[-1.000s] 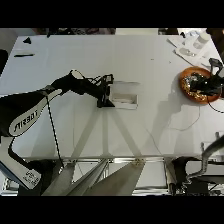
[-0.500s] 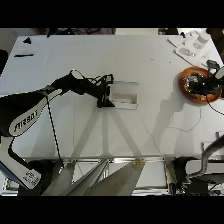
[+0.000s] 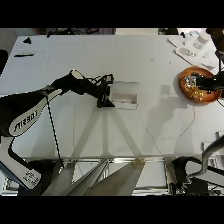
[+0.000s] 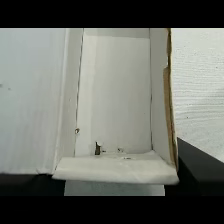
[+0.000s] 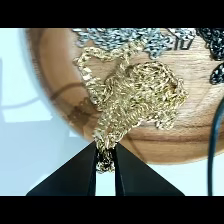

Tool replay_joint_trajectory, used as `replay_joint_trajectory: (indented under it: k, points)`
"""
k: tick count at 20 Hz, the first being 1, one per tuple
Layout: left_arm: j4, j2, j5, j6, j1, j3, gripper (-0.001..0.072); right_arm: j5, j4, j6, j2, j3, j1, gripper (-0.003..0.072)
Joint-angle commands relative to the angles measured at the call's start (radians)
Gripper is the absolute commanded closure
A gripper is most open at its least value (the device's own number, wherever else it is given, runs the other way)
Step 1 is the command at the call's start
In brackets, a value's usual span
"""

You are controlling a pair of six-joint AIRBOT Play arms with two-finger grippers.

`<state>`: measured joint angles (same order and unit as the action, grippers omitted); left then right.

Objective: Fold the box and place the chain.

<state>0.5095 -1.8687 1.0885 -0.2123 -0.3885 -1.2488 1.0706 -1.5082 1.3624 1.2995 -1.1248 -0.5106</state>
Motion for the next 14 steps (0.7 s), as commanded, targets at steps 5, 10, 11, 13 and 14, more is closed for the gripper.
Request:
replay_joint_trajectory:
  k: [5,10,11,13,14]
  points:
    - [0.0,0.0,0.0,0.0,0.0,0.0,0.0453,0.139,0.075,-0.028,-0.129,0.002,0.193,0.0682]
    - [0.0,0.0,0.0,0.0,0.0,0.0,0.0453,0.168,0.076,-0.027,-0.13,0.002,0.396,0.0681]
    - [0.0,0.0,0.0,0.0,0.0,0.0,0.0453,0.167,0.076,-0.027,-0.13,0.002,0.437,0.0681]
    - [0.0,0.0,0.0,0.0,0.0,0.0,0.0453,0.166,0.076,-0.027,-0.129,0.002,0.512,0.0681]
    - [0.0,0.0,0.0,0.0,0.0,0.0,0.0453,0.16,0.076,-0.027,-0.129,0.002,0.549,0.0681]
